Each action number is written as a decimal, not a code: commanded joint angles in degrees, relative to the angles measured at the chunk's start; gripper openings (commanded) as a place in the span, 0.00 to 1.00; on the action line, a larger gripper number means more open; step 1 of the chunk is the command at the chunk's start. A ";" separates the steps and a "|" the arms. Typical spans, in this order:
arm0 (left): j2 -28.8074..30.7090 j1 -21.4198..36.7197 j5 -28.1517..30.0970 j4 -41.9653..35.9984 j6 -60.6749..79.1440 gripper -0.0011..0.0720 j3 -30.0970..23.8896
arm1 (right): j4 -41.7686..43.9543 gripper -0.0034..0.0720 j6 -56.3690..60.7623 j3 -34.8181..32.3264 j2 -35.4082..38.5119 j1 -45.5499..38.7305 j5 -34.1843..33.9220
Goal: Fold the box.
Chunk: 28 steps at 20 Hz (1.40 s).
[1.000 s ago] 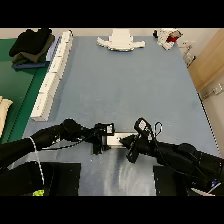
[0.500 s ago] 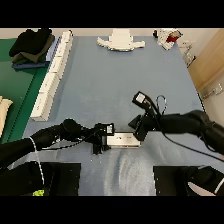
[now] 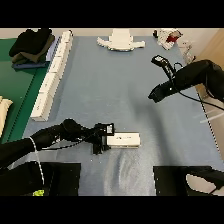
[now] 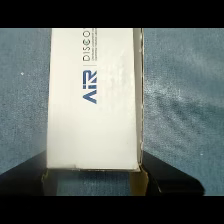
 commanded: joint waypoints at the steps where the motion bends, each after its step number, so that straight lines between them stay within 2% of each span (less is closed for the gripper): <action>1: 0.04 -0.02 0.02 0.00 0.02 0.65 0.02 | 0.02 0.05 1.70 4.94 -6.64 -4.31 -2.67; 28: 0.04 -0.02 0.02 -0.02 0.04 0.65 0.02 | 0.94 0.05 3.72 4.94 -7.04 -4.26 -3.91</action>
